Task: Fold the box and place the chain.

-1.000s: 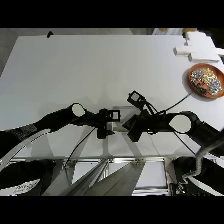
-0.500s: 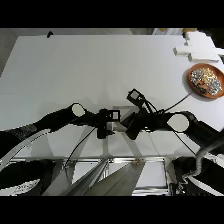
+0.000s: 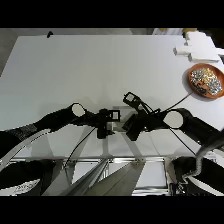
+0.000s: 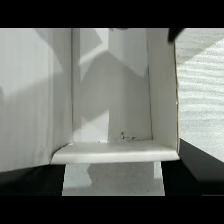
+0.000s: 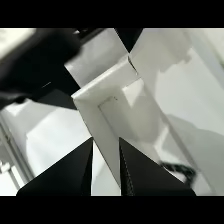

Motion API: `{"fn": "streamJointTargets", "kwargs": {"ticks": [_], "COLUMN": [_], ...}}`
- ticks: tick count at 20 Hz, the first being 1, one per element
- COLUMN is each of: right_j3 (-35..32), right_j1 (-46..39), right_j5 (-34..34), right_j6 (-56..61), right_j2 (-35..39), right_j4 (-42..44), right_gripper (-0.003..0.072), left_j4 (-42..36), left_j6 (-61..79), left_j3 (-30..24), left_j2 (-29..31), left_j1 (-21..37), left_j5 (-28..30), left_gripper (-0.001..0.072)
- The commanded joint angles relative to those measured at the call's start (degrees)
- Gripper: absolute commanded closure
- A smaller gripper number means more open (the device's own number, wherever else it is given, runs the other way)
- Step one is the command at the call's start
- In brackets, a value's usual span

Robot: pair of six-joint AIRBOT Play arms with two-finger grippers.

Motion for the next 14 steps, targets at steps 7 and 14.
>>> {"fn": "streamJointTargets", "kwargs": {"ticks": [7, 14], "right_j3": [3.58, 1.99], "right_j1": [-19.32, -18.27], "right_j5": [20.57, 12.63], "right_j6": [23.19, 21.64], "right_j2": [6.99, -7.21], "right_j4": [-23.58, -23.06], "right_gripper": [0.0531, 0.0484], "left_j4": [0.02, 0.02], "left_j6": [0.02, 0.02], "left_j3": [-0.02, -0.02], "left_j2": [0.02, 0.02], "left_j1": [0.00, 0.00], "left_j5": [0.02, 0.02], "left_gripper": [0.0530, 0.0530]}}
